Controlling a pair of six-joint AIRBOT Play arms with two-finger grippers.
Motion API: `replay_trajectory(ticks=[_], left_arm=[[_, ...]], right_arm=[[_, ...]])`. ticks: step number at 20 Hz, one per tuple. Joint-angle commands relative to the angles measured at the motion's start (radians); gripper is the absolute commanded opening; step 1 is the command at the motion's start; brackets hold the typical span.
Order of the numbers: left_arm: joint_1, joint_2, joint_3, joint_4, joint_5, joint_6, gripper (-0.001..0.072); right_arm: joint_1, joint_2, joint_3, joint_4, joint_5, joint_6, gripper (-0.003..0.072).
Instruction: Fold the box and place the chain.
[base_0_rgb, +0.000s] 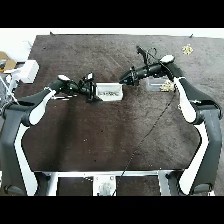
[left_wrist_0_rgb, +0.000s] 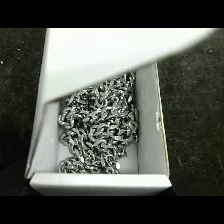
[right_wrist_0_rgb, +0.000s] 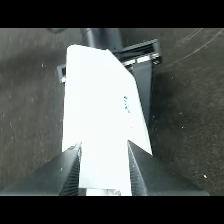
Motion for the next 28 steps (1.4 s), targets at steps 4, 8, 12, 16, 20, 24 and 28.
replay_trajectory(ticks=[4,8,12,16,20,24,28], left_arm=[[0.0,0.0,0.0,0.0,0.0,0.0,0.0341],[0.0,0.0,0.0,0.0,0.0,0.0,0.0341],[0.0,0.0,0.0,0.0,0.0,0.0,0.0341],[0.0,0.0,0.0,0.0,0.0,0.0,0.0341],[0.0,0.0,0.0,0.0,0.0,0.0,0.0341],[0.0,0.0,0.0,0.0,-0.002,0.0,0.0341],[0.0,0.0,0.0,0.0,-0.002,0.0,0.0341]], right_arm=[[0.01,0.011,0.0,-0.076,0.082,-0.018,0.0322],[0.018,0.011,0.0,-0.095,0.076,-0.02,0.0264],[0.047,0.016,0.0,-0.117,0.07,-0.018,0.02],[0.053,0.03,0.0,-0.164,0.05,0.029,0.014],[0.053,0.093,0.0,-0.261,0.006,0.061,0.0095],[0.053,0.095,-0.065,-0.201,-0.053,0.006,0.0086],[0.059,0.106,-0.182,-0.114,-0.095,-0.072,0.0076]])
